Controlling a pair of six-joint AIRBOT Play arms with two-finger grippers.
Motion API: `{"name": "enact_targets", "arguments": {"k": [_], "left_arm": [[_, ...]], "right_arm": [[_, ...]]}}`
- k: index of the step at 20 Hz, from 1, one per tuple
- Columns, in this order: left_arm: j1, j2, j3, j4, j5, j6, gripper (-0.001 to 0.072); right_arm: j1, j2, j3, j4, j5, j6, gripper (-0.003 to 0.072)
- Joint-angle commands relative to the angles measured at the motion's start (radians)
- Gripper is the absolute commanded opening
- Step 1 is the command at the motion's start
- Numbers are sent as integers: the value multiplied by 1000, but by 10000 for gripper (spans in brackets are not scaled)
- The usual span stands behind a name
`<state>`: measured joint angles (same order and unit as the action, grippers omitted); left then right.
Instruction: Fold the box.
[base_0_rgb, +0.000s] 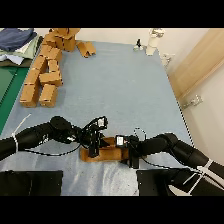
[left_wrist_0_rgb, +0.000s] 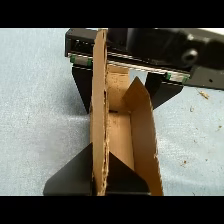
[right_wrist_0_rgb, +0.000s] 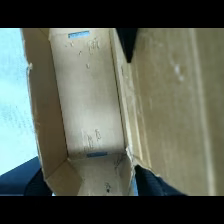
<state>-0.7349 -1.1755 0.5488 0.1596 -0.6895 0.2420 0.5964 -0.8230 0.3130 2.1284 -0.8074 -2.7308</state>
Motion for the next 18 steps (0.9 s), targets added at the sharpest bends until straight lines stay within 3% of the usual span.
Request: {"name": "enact_targets", "arguments": {"k": [1, 3, 5, 18], "left_arm": [[0, 0, 1, 0, 0, 0, 14], [0, -1, 0, 0, 0, 0, 14], [0, -1, 1, 0, 0, 0, 14], [0, -1, 0, 0, 0, 0, 14]], "right_arm": [[0, -1, 0, 6, 2, -4, 639], [0, -1, 0, 5, 2, -4, 638], [0, -1, 0, 5, -2, -4, 519], [3, -1, 0, 3, -15, -4, 518]]}}
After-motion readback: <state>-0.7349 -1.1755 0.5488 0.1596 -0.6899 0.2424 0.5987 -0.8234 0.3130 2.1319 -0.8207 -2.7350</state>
